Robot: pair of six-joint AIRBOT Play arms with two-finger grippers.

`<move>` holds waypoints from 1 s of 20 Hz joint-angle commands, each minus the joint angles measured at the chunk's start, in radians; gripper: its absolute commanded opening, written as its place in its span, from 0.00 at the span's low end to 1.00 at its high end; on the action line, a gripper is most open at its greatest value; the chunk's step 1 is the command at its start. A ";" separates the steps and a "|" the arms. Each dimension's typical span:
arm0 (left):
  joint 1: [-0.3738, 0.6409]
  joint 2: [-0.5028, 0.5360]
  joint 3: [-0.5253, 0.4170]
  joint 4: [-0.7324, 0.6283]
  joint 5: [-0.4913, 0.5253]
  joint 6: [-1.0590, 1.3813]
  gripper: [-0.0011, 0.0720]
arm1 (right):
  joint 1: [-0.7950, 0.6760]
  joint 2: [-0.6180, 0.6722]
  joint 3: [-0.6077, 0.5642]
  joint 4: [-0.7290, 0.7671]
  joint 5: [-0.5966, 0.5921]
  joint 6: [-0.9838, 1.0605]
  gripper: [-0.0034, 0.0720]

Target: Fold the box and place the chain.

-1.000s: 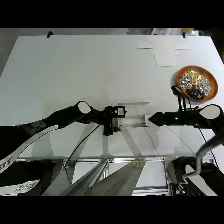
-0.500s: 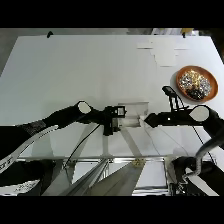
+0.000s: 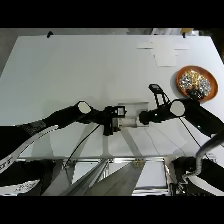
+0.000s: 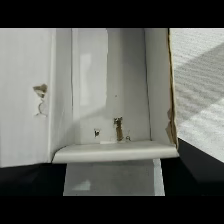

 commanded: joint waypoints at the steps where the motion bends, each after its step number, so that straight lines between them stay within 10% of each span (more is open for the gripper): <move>1: 0.000 0.001 0.000 0.000 0.000 0.000 0.38 | 0.026 -0.026 0.033 -0.074 0.023 0.115 0.57; 11: 0.000 0.001 0.000 0.000 0.000 0.000 0.38 | 0.148 -0.167 0.135 -0.140 0.091 0.252 0.56; 20: 0.000 0.001 0.000 0.000 0.000 0.000 0.38 | 0.148 -0.197 0.136 -0.175 0.098 0.321 0.33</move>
